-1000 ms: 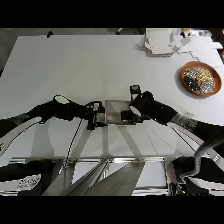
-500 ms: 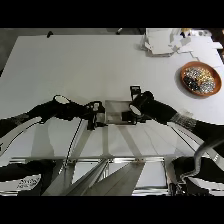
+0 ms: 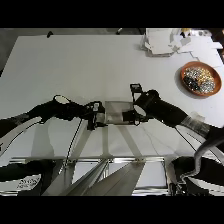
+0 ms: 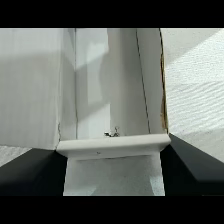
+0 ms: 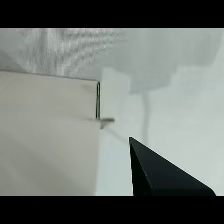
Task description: Fold the box and place the chain.
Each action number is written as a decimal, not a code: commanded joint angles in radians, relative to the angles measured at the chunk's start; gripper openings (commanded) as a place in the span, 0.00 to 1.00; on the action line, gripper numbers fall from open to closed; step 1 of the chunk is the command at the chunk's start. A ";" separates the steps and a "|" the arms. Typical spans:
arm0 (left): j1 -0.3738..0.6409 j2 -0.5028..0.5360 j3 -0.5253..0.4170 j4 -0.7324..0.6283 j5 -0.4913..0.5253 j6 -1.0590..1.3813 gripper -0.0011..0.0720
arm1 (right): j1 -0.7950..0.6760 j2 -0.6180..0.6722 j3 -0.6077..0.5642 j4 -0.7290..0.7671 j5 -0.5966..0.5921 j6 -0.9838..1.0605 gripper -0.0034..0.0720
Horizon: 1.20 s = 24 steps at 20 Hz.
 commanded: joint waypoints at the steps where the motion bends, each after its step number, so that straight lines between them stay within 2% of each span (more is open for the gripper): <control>1: 0.001 0.001 0.000 0.000 0.001 0.000 0.13 | 0.000 0.082 0.001 0.015 0.049 -0.097 0.50; 6: 0.001 0.000 0.000 0.000 0.001 0.000 0.13 | -0.051 0.286 0.002 0.039 0.048 -0.286 0.50; 9: 0.001 0.001 0.000 0.000 0.001 0.000 0.13 | -0.208 0.364 0.002 0.031 0.045 -0.393 0.49; 12: 0.001 0.000 0.000 0.000 0.001 0.000 0.13 | -0.453 0.361 0.015 0.032 0.024 -0.523 0.49; 15: 0.001 0.000 0.000 0.000 0.002 0.000 0.13 | -0.704 0.325 0.037 0.043 -0.070 -0.607 0.49; 18: 0.001 0.001 0.000 0.000 0.001 0.000 0.13 | -0.880 0.236 0.098 0.061 -0.107 -0.685 0.49; 22: 0.001 0.001 0.000 0.000 0.001 0.000 0.13 | -1.023 0.040 0.235 0.061 -0.139 -0.710 0.49; 24: 0.001 0.001 0.000 0.000 0.001 0.000 0.13 | -1.065 -0.072 0.315 0.061 -0.137 -0.709 0.42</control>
